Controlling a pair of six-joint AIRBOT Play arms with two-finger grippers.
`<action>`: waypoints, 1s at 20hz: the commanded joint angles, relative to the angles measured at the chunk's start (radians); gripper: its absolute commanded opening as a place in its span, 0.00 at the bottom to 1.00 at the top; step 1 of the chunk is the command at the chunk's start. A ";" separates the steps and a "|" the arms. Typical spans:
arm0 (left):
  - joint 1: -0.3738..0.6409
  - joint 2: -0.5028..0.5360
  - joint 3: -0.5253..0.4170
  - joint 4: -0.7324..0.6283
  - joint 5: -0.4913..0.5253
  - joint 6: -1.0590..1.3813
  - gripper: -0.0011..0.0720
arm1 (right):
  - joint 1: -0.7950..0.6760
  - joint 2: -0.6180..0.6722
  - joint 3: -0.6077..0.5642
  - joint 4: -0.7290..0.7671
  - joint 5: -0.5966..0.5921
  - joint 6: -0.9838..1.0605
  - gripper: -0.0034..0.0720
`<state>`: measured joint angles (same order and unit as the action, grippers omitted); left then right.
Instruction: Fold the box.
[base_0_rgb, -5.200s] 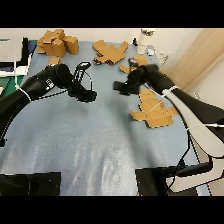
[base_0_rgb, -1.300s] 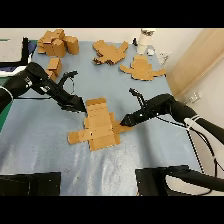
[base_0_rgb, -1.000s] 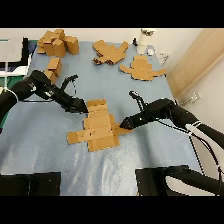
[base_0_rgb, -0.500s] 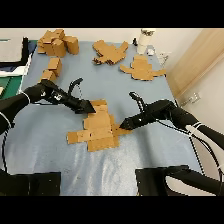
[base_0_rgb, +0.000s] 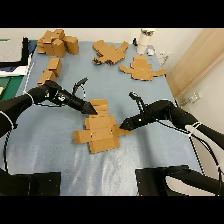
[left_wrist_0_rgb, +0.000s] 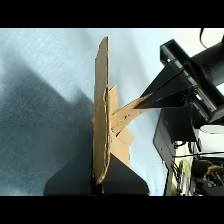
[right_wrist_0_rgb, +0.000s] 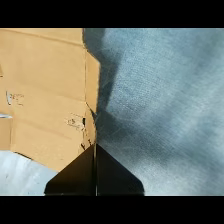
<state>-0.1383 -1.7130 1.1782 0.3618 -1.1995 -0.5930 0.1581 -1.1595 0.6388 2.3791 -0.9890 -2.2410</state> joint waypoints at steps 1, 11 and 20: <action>-0.002 0.000 0.001 -0.002 -0.017 0.029 0.03 | 0.000 -0.001 0.000 0.000 0.020 0.000 0.05; -0.011 0.006 0.001 -0.044 -0.023 0.115 0.03 | 0.000 -0.023 0.031 -0.077 0.143 0.169 0.53; -0.036 0.085 -0.021 -0.049 0.019 0.292 0.03 | -0.040 -0.114 0.265 -0.197 0.164 0.484 0.33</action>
<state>-0.1585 -1.6581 1.1706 0.3183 -1.2102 -0.3824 0.1318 -1.2453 0.8349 2.2436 -0.8272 -1.9099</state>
